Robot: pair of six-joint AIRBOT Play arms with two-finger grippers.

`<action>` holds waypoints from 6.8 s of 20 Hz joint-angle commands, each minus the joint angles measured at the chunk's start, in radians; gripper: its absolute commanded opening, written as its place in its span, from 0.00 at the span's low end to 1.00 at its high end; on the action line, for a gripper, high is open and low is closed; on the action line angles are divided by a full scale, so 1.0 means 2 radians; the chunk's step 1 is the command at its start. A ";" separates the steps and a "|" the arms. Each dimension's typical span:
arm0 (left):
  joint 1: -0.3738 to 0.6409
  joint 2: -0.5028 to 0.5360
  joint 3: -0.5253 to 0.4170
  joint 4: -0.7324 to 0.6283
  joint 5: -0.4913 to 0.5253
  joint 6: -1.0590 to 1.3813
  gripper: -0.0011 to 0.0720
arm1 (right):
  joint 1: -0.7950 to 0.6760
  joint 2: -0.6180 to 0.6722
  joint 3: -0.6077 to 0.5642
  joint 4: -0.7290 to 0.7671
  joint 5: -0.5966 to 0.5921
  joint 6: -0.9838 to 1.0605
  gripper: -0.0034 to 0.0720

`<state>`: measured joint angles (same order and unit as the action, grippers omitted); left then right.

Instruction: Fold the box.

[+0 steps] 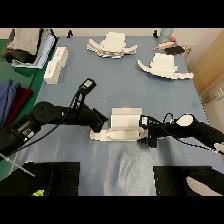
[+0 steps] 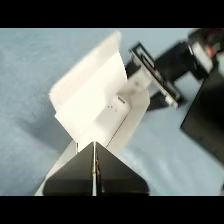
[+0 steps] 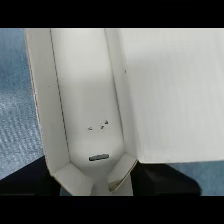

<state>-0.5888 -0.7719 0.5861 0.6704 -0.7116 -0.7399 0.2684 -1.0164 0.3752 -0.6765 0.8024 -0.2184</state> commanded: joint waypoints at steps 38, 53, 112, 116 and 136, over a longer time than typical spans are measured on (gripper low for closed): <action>-0.077 -0.188 -0.070 -0.261 0.115 0.584 0.95 | 0.000 0.000 0.000 0.000 0.000 0.000 0.75; -0.014 0.022 -0.069 0.222 0.014 -0.150 0.04 | 0.000 0.000 0.000 0.000 0.000 0.000 0.75; -0.186 -0.284 0.176 0.375 -0.100 -0.781 0.66 | 0.000 0.000 0.000 0.000 0.000 0.000 0.75; -0.213 -0.322 0.226 0.437 -0.150 -0.828 0.66 | 0.000 0.000 0.000 0.000 0.000 0.000 0.75; -0.243 -0.343 0.252 0.458 -0.195 -0.857 0.78 | 0.000 0.000 0.000 0.000 0.000 0.000 0.75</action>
<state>-1.0737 -1.4593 1.0748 1.5848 -1.0771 -2.4573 0.2680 -1.0164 0.3752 -0.6765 0.8021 -0.2184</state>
